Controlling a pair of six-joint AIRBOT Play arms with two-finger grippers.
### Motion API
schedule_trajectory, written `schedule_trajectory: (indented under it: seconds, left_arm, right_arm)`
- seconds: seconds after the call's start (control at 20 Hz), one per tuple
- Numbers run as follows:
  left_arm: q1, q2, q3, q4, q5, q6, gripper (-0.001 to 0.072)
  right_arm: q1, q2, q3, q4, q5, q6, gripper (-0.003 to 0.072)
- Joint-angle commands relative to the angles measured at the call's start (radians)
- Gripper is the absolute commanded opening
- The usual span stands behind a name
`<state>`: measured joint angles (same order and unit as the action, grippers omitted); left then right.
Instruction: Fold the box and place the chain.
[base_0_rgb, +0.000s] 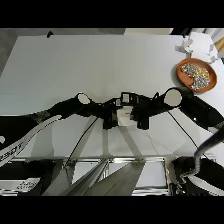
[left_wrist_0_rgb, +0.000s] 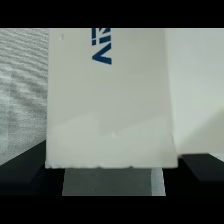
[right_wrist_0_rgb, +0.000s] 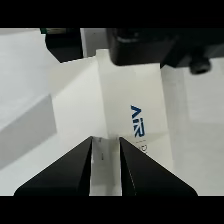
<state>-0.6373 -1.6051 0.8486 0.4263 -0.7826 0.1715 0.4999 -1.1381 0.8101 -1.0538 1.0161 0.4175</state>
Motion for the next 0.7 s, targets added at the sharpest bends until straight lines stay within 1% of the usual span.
schedule_trajectory:
  seconds: [0.0,0.1,0.35,0.65]
  left_arm:
    - [0.000,0.001,0.000,0.000,0.000,0.000,0.0207]
    - [0.000,0.001,0.000,0.000,0.000,0.000,0.0207]
    - [0.000,0.001,0.000,0.000,0.000,0.000,0.0207]
    - [0.000,0.000,0.000,0.000,0.000,0.000,0.0207]
  right_arm:
    - [0.001,-0.001,0.000,0.010,0.016,-0.008,0.0171]
    - [0.000,-0.001,0.000,-0.008,0.002,-0.006,0.0170]
    - [0.001,-0.001,0.000,-0.023,-0.091,0.004,0.0169]
    - [0.001,-0.001,0.000,-0.024,-0.084,0.003,0.0154]
